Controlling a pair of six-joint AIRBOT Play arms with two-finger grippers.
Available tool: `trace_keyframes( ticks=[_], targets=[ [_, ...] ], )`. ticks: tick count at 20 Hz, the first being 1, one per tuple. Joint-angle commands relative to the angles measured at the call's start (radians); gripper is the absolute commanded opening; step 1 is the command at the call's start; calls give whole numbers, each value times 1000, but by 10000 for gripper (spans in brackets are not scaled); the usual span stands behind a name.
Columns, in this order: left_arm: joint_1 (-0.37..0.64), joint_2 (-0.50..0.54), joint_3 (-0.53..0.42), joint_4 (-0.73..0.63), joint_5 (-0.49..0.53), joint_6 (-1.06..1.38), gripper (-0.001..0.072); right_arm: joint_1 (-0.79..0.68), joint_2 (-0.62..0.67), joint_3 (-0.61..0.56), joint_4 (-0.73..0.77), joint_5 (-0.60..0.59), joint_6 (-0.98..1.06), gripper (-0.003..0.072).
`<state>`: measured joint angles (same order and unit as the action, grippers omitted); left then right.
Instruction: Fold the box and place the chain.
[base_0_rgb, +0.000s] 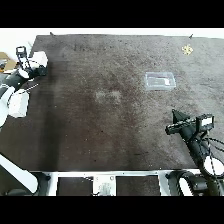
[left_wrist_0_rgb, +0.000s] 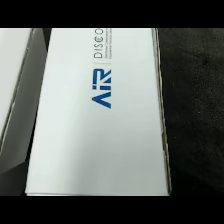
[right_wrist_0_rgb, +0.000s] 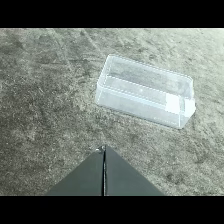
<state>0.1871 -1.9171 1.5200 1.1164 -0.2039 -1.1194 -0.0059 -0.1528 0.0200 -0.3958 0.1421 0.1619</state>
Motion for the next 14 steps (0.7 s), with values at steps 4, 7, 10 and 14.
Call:
trace_keyframes(
  ticks=[4, 7, 10, 14],
  targets=[
    [0, -33, 0, 5, 10, 5, 13, 0, 1, 0, 0, 0, 0, 6],
    [0, -57, 0, 5, 12, 5, 13, 0, 1, 0, 0, 0, 0, 6],
    [0, -59, 0, 5, 26, 8, 38, 0, 1, 0, 0, 0, 0, 6],
    [1, -54, 26, 5, -4, 39, 720, 0, 1, 0, 0, 0, 0, 6]
  ],
)
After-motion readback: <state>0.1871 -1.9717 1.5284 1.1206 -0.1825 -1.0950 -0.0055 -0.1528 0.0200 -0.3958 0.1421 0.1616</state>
